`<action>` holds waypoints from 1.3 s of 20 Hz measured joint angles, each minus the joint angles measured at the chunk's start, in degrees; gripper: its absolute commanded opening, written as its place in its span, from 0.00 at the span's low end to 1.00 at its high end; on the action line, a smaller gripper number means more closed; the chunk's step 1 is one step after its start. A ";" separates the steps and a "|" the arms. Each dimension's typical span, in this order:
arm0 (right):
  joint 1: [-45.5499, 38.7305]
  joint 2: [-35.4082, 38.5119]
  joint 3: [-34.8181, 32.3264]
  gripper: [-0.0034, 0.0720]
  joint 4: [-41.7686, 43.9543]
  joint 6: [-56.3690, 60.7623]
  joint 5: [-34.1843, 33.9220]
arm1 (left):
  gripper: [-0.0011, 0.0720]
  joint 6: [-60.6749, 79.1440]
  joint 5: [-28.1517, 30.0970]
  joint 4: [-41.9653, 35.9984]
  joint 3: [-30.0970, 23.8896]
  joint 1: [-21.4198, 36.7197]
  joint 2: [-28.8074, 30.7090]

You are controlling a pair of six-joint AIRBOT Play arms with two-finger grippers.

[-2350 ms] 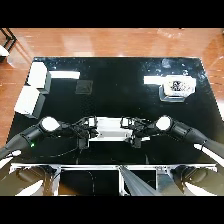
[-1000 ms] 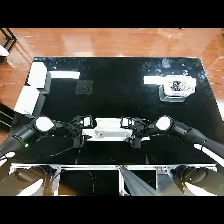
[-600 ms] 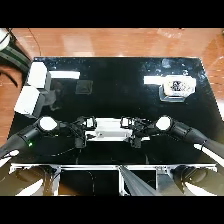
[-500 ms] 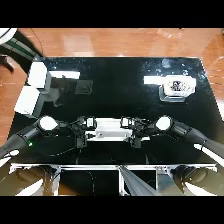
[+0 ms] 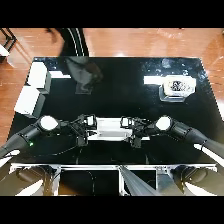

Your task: Fold the box and place the chain.

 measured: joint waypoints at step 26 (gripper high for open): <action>0.00 0.00 0.00 0.58 0.00 0.00 -0.09 | 0.36 0.79 5.25 -6.56 0.00 -5.29 -4.39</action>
